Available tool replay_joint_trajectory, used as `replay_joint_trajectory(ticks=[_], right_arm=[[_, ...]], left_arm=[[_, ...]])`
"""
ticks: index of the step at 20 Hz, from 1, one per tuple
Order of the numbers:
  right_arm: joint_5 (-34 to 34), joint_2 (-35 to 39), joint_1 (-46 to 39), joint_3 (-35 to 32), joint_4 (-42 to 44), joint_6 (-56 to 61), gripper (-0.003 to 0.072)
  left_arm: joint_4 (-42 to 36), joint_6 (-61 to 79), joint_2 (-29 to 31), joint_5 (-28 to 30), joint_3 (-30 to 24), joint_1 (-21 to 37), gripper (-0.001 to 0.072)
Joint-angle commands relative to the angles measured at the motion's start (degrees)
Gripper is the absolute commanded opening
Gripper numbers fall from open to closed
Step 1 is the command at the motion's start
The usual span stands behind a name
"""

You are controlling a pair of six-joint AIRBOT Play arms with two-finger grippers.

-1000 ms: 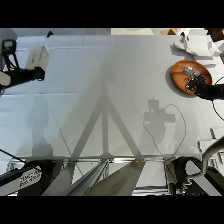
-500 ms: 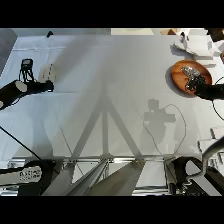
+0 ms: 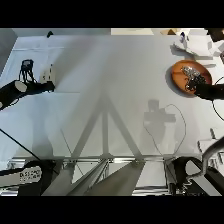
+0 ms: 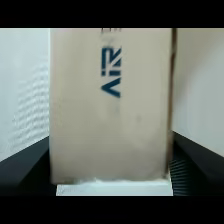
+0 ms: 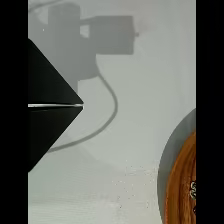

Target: Fold the box and place the chain.

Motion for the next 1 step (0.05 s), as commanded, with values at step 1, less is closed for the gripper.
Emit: replay_joint_trajectory(ticks=[1], right_arm=[[0.0, 0.04, -0.02, 0.07, 0.0, 0.02, 0.001]], left_arm=[[-0.17, 0.02, 4.22, -2.08, 0.02, -0.02, 0.0698]])
